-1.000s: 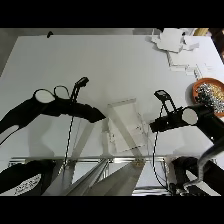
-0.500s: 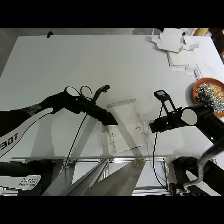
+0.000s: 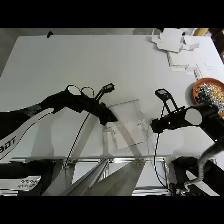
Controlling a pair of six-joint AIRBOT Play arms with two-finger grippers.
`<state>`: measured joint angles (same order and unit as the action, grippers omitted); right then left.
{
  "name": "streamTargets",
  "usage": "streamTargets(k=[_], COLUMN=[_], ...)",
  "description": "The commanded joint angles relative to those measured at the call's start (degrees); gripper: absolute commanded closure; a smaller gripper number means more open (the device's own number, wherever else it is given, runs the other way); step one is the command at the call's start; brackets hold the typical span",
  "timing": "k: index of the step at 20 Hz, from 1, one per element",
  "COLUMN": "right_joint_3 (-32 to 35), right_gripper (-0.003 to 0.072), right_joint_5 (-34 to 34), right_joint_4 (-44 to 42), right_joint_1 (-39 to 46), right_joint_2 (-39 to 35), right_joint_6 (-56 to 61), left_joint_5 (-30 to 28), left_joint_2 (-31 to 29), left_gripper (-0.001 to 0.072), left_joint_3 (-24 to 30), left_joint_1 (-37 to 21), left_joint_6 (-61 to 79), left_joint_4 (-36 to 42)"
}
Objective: Fold the box and place the chain.
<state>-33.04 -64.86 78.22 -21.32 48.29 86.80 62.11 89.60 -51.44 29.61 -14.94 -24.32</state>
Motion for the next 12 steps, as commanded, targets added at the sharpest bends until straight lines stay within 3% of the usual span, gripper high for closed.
streamTargets(k=[1, 4, 12], right_joint_3=[-2.6, -3.0, -3.0], right_gripper=[0.0288, 0.0288, 0.0287], right_joint_5=[-3.3, -3.6, -3.6], right_joint_4=[0.4, 1.0, 1.3], right_joint_1=[0.0, 0.0, 0.0], right_joint_2=[-3.5, -7.3, -10.4], right_joint_6=[-4.5, -8.8, -15.1], left_joint_5=[-7.0, -9.7, -14.5], left_joint_2=[-4.2, -4.5, -1.7], left_gripper=[0.0709, 0.0705, 0.0708], left_joint_3=[-1.2, -1.2, -1.2], left_joint_1=[2.4, 5.2, 7.0], left_joint_6=[8.0, 15.3, 15.6], left_joint_4=[-8.6, -9.9, -9.9])
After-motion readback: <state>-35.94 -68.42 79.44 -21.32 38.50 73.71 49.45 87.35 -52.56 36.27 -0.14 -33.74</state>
